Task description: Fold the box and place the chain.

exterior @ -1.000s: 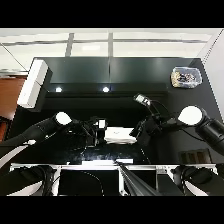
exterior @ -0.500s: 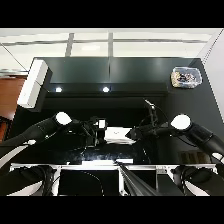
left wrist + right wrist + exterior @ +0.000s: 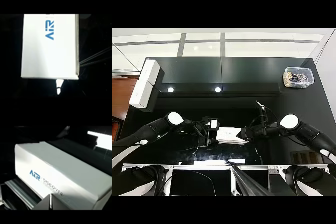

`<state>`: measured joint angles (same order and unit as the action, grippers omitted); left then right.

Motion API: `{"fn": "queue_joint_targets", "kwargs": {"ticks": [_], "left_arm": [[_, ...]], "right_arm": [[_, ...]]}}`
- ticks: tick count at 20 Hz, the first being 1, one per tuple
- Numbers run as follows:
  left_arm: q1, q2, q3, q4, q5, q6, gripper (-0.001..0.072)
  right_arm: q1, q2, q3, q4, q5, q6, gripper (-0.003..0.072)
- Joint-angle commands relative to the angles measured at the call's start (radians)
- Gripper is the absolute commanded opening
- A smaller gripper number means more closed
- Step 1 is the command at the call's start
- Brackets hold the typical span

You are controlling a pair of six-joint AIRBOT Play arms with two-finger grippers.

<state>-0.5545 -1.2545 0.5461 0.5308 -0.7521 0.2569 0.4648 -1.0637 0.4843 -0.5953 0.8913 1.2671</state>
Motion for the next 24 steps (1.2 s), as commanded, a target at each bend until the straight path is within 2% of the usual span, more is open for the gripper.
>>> {"fn": "queue_joint_targets", "kwargs": {"ticks": [1, 5, 8, 9, 10, 11, 15, 18, 21, 24], "left_arm": [[-0.001, -0.001, 0.000, 0.000, 0.000, 0.000, 0.0360], [0.000, -0.001, 0.000, 0.006, 0.001, 0.000, 0.0360], [0.000, 0.003, 0.001, 0.011, 0.012, 0.000, 0.0362], [0.000, 0.014, 0.000, 0.011, 0.012, -0.001, 0.0448], [0.000, 0.030, 0.000, 0.011, 0.012, -0.019, 0.0689], [0.000, 0.053, 0.000, 0.011, 0.019, -0.055, 0.0712], [0.035, 0.201, 0.000, 0.114, -0.001, -0.229, 0.0716], [0.035, 0.304, 0.002, 0.161, -0.080, -0.336, 0.0716], [-0.031, 0.278, 0.040, 0.165, -0.080, -0.374, 0.0715], [-0.115, 0.178, 0.127, 0.164, -0.010, -0.393, 0.0714]], "right_arm": [[-0.003, -0.002, 0.016, 0.000, 0.046, -0.029, 0.0042], [-0.035, 0.058, 0.134, -0.021, 0.208, -0.052, 0.0042], [-0.122, 0.153, 0.238, -0.104, 0.279, -0.012, 0.0042], [-0.159, 0.182, 0.263, -0.136, 0.291, 0.010, 0.0042], [-0.201, 0.214, 0.281, -0.161, 0.302, 0.026, 0.0042], [-0.239, 0.238, 0.290, -0.177, 0.313, 0.037, 0.0042], [-0.363, 0.274, 0.291, -0.189, 0.378, 0.038, 0.0042], [-0.390, 0.274, 0.291, -0.212, 0.369, 0.038, 0.0043], [-0.390, 0.274, 0.291, -0.221, 0.327, 0.039, 0.0042], [-0.390, 0.274, 0.291, -0.221, 0.305, 0.040, 0.0042]]}}
